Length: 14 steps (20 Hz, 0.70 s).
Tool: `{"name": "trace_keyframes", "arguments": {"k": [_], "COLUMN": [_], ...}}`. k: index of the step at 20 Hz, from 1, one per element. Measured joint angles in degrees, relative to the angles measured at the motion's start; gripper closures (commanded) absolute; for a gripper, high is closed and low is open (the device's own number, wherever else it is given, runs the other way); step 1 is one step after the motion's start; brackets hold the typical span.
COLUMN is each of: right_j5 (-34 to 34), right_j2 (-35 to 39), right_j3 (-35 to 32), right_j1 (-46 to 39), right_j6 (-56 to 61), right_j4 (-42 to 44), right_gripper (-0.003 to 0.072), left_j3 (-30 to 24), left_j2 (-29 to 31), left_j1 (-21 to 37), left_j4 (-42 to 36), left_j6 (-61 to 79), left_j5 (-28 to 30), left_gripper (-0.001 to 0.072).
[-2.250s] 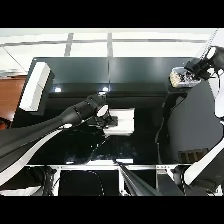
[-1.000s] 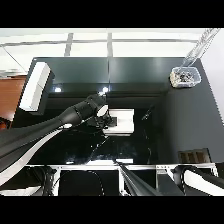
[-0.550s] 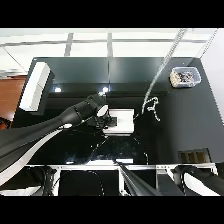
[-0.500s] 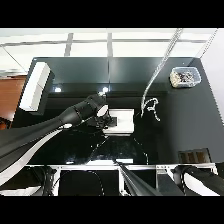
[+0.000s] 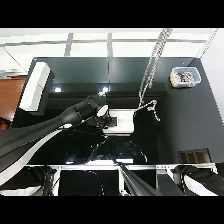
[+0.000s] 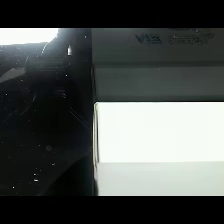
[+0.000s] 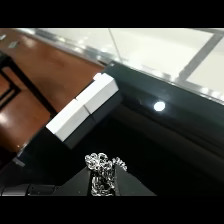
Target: Fold the box and place the chain.
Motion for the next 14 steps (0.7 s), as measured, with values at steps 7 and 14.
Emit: {"name": "trace_keyframes", "arguments": {"k": [7, 14], "right_j5": [0.39, 1.22], "right_j2": [2.05, 4.79], "right_j3": [-0.33, -0.37], "right_j1": [1.16, 1.29], "right_j6": [-0.02, 0.33], "right_j4": [1.31, -2.45], "right_gripper": [0.0668, 0.0668], "left_j3": [0.0, 0.0], "left_j2": [0.0, 0.0], "left_j1": [0.0, 0.0], "left_j4": [0.0, 0.0], "left_j6": [0.0, 0.0], "left_j5": [0.0, 0.0], "left_gripper": [0.0683, 0.0683]}}
